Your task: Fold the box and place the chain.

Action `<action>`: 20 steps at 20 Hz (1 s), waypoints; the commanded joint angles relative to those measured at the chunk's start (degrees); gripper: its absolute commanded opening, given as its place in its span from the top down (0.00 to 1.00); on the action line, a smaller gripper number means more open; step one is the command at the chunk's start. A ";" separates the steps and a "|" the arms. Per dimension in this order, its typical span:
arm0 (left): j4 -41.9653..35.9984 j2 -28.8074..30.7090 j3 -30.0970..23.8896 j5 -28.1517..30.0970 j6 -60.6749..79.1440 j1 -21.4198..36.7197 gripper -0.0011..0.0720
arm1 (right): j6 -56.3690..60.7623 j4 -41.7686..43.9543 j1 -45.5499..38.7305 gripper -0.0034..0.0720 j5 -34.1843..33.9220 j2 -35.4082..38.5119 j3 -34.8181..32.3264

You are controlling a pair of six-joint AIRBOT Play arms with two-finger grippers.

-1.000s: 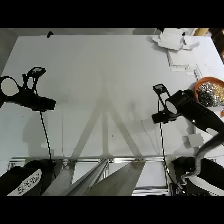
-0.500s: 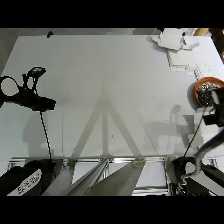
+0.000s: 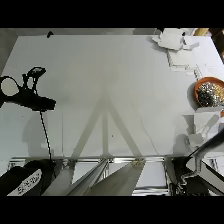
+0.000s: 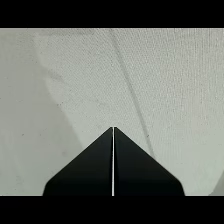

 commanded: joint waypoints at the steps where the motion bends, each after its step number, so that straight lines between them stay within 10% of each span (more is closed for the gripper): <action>1: 0.00 0.04 -0.02 0.00 0.00 0.07 0.97 | -3.45 0.52 -2.51 0.27 -10.97 -0.11 0.55; 8: 0.00 0.04 -0.02 0.00 0.00 0.07 0.97 | -6.91 4.31 -2.51 0.40 -11.89 -8.87 0.59; 13: 0.00 0.04 -0.02 0.00 0.00 0.07 0.97 | -9.35 9.31 -0.74 0.93 -4.94 -9.20 0.59; 20: 0.00 0.04 -0.02 0.00 0.00 0.07 0.97 | -21.86 36.17 7.65 0.93 6.25 2.80 0.00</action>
